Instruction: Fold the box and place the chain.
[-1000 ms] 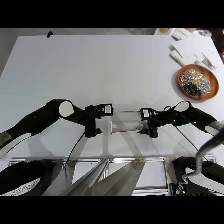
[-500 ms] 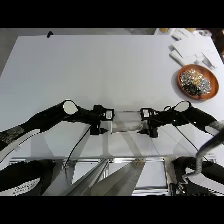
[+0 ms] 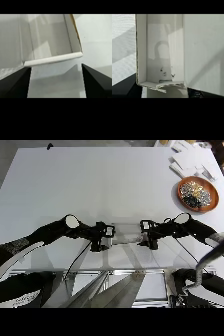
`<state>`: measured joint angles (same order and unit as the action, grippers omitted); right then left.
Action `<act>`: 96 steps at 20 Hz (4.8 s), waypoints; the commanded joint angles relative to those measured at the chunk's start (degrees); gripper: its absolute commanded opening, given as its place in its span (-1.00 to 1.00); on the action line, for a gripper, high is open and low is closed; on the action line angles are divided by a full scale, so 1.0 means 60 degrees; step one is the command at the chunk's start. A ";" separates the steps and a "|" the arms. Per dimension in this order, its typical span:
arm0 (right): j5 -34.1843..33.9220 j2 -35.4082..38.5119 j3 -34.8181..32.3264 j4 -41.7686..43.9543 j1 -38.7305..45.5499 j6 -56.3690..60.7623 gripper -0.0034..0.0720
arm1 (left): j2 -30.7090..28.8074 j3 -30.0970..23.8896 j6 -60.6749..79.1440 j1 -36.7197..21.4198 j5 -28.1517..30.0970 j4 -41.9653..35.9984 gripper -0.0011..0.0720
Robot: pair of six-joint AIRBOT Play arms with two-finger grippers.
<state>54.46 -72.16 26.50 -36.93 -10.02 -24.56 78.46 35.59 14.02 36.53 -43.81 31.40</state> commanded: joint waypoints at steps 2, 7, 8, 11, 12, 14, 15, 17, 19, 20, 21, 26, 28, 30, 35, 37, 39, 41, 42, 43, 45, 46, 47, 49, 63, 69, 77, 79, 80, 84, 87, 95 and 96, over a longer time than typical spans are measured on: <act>0.0004 0.0004 0.0007 0.0007 0.0004 0.0007 0.15 | 0.0011 -0.0175 0.0240 0.0117 0.0419 -0.0718 0.94; 0.0004 0.0004 0.0007 0.0007 0.0004 0.0011 0.15 | 0.0113 -0.0175 0.0240 0.0117 0.0506 -0.1005 0.94; 0.0004 0.0004 0.0007 0.0007 0.0004 0.0011 0.15 | 0.0138 -0.0175 0.0244 0.0120 0.0565 -0.1162 0.94; 0.0004 0.0004 0.0007 0.0007 0.0004 0.0007 0.15 | 0.0186 -0.0175 0.0754 0.0182 0.0590 -0.1734 0.94; 0.0007 0.0004 0.0007 0.0007 0.0004 0.0007 0.15 | 0.0208 -0.0175 0.1049 0.0259 0.0630 -0.1898 0.94; 0.0004 0.0004 0.0007 0.0007 0.0004 0.0011 0.15 | 0.0353 -0.0175 0.1107 0.0357 0.0619 -0.1938 0.94; 0.0007 0.0004 0.0007 0.0007 0.0004 0.0007 0.15 | 0.0452 -0.0175 0.1053 0.0353 0.0627 -0.1934 0.94; 0.0004 0.0004 0.0007 0.0007 0.0004 0.0007 0.15 | 0.0568 -0.0175 0.1056 0.0357 0.0630 -0.1967 0.93; 0.0004 0.0004 0.0007 0.0007 0.0004 0.0011 0.15 | 0.0572 -0.0175 0.1067 0.0357 0.0634 -0.2244 0.93; 0.0004 0.0004 0.0007 0.0007 0.0004 0.0007 0.15 | 0.0572 -0.0175 0.1064 0.0357 0.0674 -0.2350 0.93; 0.0004 0.0004 0.0007 0.0007 0.0004 0.0007 0.15 | 0.0572 -0.0175 0.1064 0.0357 0.0721 -0.2375 0.92; 0.0004 0.0004 0.0007 0.0007 0.0004 0.0007 0.15 | 0.0586 -0.0175 0.1064 0.0357 0.0769 -0.2299 -0.48; 0.0004 0.0004 0.0007 0.0007 0.0004 0.0007 0.15 | 0.0586 -0.0175 0.1060 0.0353 0.0772 -0.2299 -0.60; 0.0004 0.0004 0.0007 0.0007 0.0004 0.0007 0.15 | 0.0583 -0.0175 0.1056 0.0353 0.0769 -0.2299 -0.60; 0.0004 0.0004 0.0007 0.0007 0.0004 0.0007 0.15 | 0.0583 -0.0175 0.1060 0.0353 0.0729 -0.2302 -0.60; 0.0004 0.0004 0.0007 0.0007 0.0004 0.0007 0.15 | 0.0583 -0.0175 0.1056 0.0353 0.0729 -0.2302 -0.60; 0.0004 0.0004 0.0007 0.0007 0.0004 0.0007 0.15 | 0.0583 -0.0175 0.1060 0.0353 0.0729 -0.2302 -0.60; 0.0004 0.0004 0.0007 0.0007 0.0004 0.0007 0.15 | 0.0583 -0.0175 0.1056 0.0353 0.0732 -0.2302 -0.60; 0.0004 0.0004 0.0007 0.0007 0.0004 0.0007 0.15 | 0.0583 -0.0175 0.1056 0.0353 0.0732 -0.2302 -0.60; 0.0004 0.0004 0.0007 0.0007 0.0004 0.0011 0.15 | 0.0583 -0.0175 0.1056 0.0353 0.0729 -0.2302 -0.60; 0.0004 0.0004 0.0007 0.0007 0.0004 0.0011 0.15 | 0.0583 -0.0175 0.1056 0.0353 0.0729 -0.2302 -0.60; 0.0004 0.0004 0.0007 0.0015 0.0004 0.0007 0.15 | 0.0583 -0.0175 0.1056 0.0353 0.0729 -0.2302 -0.60; -0.0011 0.0004 0.0007 0.0011 0.0004 0.0007 0.15 | 0.0583 -0.0175 0.1060 0.0353 0.0732 -0.2302 -0.60; -0.0036 0.0004 0.0007 0.0011 0.0004 0.0015 0.15 | 0.0583 -0.0175 0.1060 0.0353 0.0729 -0.2302 -0.60; -0.0160 0.2415 0.0007 -0.3355 0.0007 0.4146 0.78 | 0.0583 -0.0175 0.1056 0.0353 0.0725 -0.2302 -0.60; 0.0535 0.5413 0.0007 -0.2244 0.0004 0.4962 -0.65 | 0.0583 -0.0175 0.1060 0.0353 0.0725 -0.2302 -0.60; -0.2157 0.3475 -0.0007 0.2284 0.0004 0.4473 -0.86 | 0.0583 -0.0175 0.1060 0.0353 0.0725 -0.2306 -0.60; -0.3118 0.2455 -0.0007 0.2266 0.0004 0.5111 -0.86 | 0.0583 -0.0175 0.1060 0.0353 0.0725 -0.2306 -0.60; -0.3217 0.1989 -0.0004 0.2262 0.0004 0.5122 -0.86 | 0.0583 -0.0175 0.1060 0.0353 0.0725 -0.2302 -0.60; -0.2681 0.0874 -0.0004 0.2218 0.0004 0.5129 -0.86 | 0.0583 -0.0175 0.1056 0.0353 0.0725 -0.2302 -0.60; -0.2142 0.0856 0.0007 0.2204 0.0004 0.5129 -0.86 | 0.0583 -0.0175 0.1056 0.0353 0.0725 -0.2302 -0.60; -0.0608 0.2404 0.0273 0.1111 0.0007 0.5421 -0.86 | 0.0583 -0.0175 0.1060 0.0353 0.0725 -0.2302 -0.60; -0.0597 0.2936 0.0273 0.0761 0.0007 0.5767 -0.86 | 0.0583 -0.0175 0.1060 0.0353 0.0729 -0.2302 -0.60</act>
<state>48.77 -60.07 27.81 -28.03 -9.98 7.11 81.97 34.57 20.56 38.65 -39.57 17.74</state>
